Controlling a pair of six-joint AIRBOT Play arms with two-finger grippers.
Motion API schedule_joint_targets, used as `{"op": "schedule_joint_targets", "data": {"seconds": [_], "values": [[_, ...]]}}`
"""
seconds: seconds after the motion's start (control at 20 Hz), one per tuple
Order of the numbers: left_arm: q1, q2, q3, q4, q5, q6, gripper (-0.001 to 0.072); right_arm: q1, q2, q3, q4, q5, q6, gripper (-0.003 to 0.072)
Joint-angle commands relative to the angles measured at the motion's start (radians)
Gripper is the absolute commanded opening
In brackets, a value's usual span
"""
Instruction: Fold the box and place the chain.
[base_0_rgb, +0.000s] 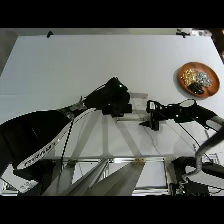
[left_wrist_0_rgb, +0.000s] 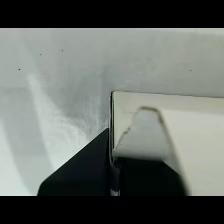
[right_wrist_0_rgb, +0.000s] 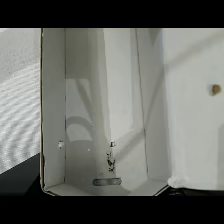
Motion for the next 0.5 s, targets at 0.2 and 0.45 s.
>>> {"op": "schedule_joint_targets", "data": {"seconds": [0.2, 0.45], "values": [[-0.002, -0.001, 0.0, -0.062, 0.003, 0.039, 0.0012, 0.0, 0.0, 0.0, -0.001, 0.002, -0.001, 0.0412], [-0.002, -0.001, 0.0, -0.083, 0.006, 0.047, 0.0012, 0.0, 0.0, 0.0, -0.001, 0.002, -0.001, 0.0412]]}}
